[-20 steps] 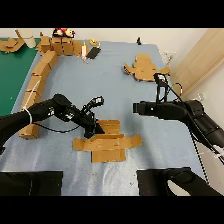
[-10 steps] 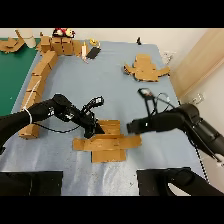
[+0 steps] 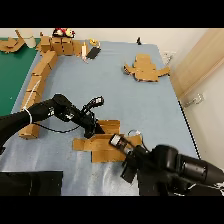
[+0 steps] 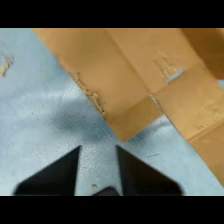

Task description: Fold the box.

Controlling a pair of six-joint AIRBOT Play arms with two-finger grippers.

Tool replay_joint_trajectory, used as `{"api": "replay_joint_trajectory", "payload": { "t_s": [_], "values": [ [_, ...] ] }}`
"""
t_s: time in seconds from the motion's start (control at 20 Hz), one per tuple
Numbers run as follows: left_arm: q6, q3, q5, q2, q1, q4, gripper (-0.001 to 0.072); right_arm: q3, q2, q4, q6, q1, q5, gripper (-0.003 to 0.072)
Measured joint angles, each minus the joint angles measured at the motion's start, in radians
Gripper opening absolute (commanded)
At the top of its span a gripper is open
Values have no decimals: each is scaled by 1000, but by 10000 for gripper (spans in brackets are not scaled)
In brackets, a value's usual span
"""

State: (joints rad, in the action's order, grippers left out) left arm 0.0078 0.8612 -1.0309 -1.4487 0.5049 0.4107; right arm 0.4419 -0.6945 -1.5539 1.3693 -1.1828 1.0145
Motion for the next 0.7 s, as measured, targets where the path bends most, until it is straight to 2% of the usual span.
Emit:
{"api": "replay_joint_trajectory", "payload": {
  "t_s": [0.35, 0.55, 0.7],
  "values": [
    [0, 0, 0, 0, 0, 0, 11, -43, -79, 283, 15, -108, -103, 409],
    [0, 0, 0, 0, 0, 0, 11, -46, -109, 344, 16, -117, -153, 410],
    [0, 0, 1, 0, 0, 0, 10, -47, -122, 335, 19, -120, -171, 409]
  ]
}}
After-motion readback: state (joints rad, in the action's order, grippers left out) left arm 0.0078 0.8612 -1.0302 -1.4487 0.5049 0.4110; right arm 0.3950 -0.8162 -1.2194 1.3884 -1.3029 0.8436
